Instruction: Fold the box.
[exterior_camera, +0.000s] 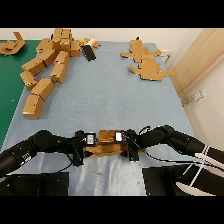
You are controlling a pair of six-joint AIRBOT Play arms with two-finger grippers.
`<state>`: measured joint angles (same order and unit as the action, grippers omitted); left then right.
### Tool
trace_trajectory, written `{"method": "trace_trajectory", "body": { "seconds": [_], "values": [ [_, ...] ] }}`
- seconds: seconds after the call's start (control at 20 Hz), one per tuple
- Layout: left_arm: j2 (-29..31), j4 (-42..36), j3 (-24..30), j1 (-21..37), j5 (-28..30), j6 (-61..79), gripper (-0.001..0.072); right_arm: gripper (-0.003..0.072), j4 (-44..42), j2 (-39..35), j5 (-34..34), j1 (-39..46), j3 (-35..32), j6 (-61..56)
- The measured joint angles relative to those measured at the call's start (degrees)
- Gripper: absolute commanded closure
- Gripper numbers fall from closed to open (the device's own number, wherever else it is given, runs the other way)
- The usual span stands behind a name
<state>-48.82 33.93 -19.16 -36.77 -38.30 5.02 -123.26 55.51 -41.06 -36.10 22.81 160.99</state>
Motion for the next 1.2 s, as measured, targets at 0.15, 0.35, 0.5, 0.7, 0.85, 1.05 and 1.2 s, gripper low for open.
{"method": "trace_trajectory", "body": {
  "seconds": [0.15, 0.35, 0.5, 0.7, 0.85, 1.05, 1.2],
  "values": [
    [-0.46, -1.09, 0.0, -1.27, 0.35, -0.33, 0.0387, 0.0222, 0.0, 0.07, 0.0, 0.0, 0.0, -0.02],
    [-1.97, -1.84, 0.0, -2.16, 2.47, -0.52, 0.0388, 0.0222, -0.11, 0.17, 0.0, 0.02, 0.0, 0.0],
    [-2.64, -2.08, 0.0, -2.4, 4.0, -0.55, 0.0389, 0.0222, -0.13, 0.17, 0.0, 0.02, 0.0, 0.0],
    [-2.97, -4.31, -0.07, -2.67, 4.79, -0.5, 0.0441, 0.0222, -0.13, 0.17, 0.0, 0.02, 0.0, 0.0],
    [-3.06, -6.45, -0.28, -4.2, 5.2, 0.0, 0.0485, 0.0222, -0.15, 0.2, 0.0, 0.02, 0.0, 0.0],
    [-3.06, -7.65, -0.48, -5.57, 6.03, 0.31, 0.0485, 0.0222, -0.15, 0.22, 0.0, 0.02, 0.0, 0.0],
    [-3.5, -8.48, -0.48, -5.88, 8.52, 0.17, 0.0485, 0.0222, -0.17, 0.22, 0.0, 0.02, 0.0, -0.02]
  ]
}}
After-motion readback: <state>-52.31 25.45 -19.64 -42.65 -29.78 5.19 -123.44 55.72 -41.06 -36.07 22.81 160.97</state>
